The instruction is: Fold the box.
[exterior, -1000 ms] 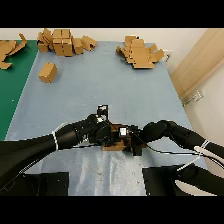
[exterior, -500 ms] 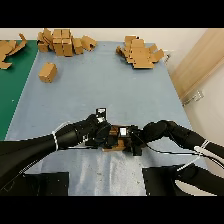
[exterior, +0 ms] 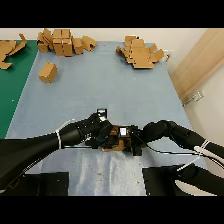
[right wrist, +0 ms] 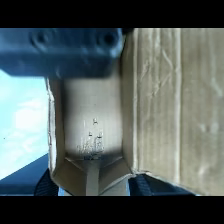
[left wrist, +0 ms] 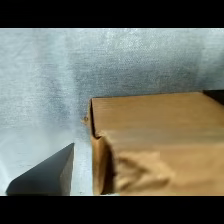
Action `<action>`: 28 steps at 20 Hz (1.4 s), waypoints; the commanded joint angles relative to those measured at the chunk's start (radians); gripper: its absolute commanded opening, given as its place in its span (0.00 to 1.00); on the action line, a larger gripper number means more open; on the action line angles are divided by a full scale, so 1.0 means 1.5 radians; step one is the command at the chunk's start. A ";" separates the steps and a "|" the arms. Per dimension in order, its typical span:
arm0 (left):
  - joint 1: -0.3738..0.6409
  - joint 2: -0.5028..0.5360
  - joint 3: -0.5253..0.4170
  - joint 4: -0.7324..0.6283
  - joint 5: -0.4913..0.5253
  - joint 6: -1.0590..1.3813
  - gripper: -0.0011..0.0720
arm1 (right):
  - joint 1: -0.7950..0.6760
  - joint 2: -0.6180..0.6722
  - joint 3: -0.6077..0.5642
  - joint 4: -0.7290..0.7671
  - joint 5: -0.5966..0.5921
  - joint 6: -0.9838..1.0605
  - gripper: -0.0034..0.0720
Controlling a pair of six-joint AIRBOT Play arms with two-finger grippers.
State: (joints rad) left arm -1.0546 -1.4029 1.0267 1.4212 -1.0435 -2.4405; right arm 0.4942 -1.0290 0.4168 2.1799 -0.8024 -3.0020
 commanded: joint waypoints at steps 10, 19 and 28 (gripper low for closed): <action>-0.002 -0.024 0.027 0.025 -0.020 0.005 0.52 | 0.000 0.000 0.001 0.000 0.000 0.000 0.72; -0.004 -0.039 0.027 0.018 0.003 0.015 0.20 | 0.000 0.000 0.000 0.000 0.000 0.000 0.72; -0.004 -0.040 0.030 0.005 -0.001 0.024 0.03 | 0.000 0.000 0.001 0.000 0.000 0.000 0.72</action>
State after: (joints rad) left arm -1.0595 -1.4628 1.0679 1.4418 -1.0473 -2.4081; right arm 0.4942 -1.0290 0.4168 2.1803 -0.8024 -3.0013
